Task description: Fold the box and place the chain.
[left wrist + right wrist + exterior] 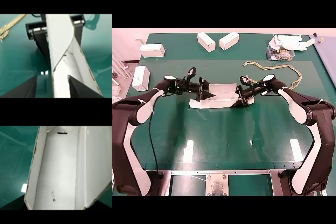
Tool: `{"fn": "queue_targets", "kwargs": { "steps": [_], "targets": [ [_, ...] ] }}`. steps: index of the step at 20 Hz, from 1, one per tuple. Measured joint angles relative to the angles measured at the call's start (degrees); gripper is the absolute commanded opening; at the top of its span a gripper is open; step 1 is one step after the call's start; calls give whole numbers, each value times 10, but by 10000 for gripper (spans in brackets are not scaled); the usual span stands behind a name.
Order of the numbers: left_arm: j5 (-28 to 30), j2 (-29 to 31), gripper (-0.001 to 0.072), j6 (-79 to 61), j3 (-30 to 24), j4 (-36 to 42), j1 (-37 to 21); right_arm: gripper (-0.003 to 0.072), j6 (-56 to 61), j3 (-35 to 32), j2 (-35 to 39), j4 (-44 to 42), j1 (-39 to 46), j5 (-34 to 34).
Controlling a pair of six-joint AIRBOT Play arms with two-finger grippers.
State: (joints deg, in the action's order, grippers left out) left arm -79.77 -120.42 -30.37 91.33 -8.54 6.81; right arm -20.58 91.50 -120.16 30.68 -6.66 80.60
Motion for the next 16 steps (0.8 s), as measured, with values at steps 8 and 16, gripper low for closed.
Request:
{"fn": "queue_targets", "kwargs": {
  "steps": [8,16],
  "targets": [
    [-116,1,403,-2,39,16,-43,498,0,0,0,0,0,0],
    [-231,25,13,-1,62,27,-90,498,0,0,0,0,0,0]
  ]
}}
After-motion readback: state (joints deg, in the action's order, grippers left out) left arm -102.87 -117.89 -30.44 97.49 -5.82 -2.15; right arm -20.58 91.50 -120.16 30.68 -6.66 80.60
